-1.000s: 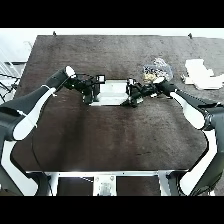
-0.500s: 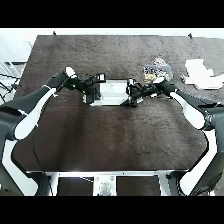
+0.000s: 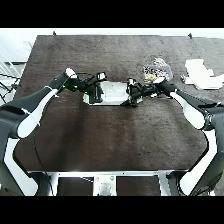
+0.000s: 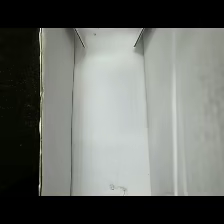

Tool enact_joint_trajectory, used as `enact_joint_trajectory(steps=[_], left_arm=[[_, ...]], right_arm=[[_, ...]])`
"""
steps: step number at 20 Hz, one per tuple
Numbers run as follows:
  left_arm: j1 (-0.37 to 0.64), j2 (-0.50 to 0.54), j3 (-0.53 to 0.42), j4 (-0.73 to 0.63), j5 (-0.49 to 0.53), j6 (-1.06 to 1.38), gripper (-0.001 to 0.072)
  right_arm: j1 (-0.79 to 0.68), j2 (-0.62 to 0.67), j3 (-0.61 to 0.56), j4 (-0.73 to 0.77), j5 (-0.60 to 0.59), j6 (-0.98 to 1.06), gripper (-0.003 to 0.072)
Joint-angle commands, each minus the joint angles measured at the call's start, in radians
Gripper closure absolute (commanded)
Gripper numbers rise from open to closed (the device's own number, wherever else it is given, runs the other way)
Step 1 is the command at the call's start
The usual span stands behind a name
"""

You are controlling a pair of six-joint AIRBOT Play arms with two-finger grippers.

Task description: Fold the box and place the chain.

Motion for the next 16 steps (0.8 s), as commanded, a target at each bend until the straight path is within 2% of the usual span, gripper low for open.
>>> enact_joint_trajectory(steps=[1,8,9,10,16], left_arm=[[0.0,-0.001,0.0,-0.011,0.005,-0.003,-0.0002],[0.001,0.0,0.001,-0.003,0.003,-0.008,0.0023],[0.003,0.001,0.004,0.009,-0.006,-0.008,0.0228],[0.009,0.002,0.008,0.018,-0.027,-0.008,0.0356],[0.064,0.004,0.009,0.019,-0.135,-0.014,0.0366]], right_arm=[[0.0,0.001,0.0,0.001,0.0,0.0,0.0117],[0.0,0.001,0.0,0.001,0.0,0.0,0.0117],[0.0,0.001,0.0,0.001,0.0,0.0,0.0117],[0.0,0.001,0.0,0.001,0.0,0.0,0.0117],[0.0,0.001,0.0,0.001,0.0,0.0,0.0117]])
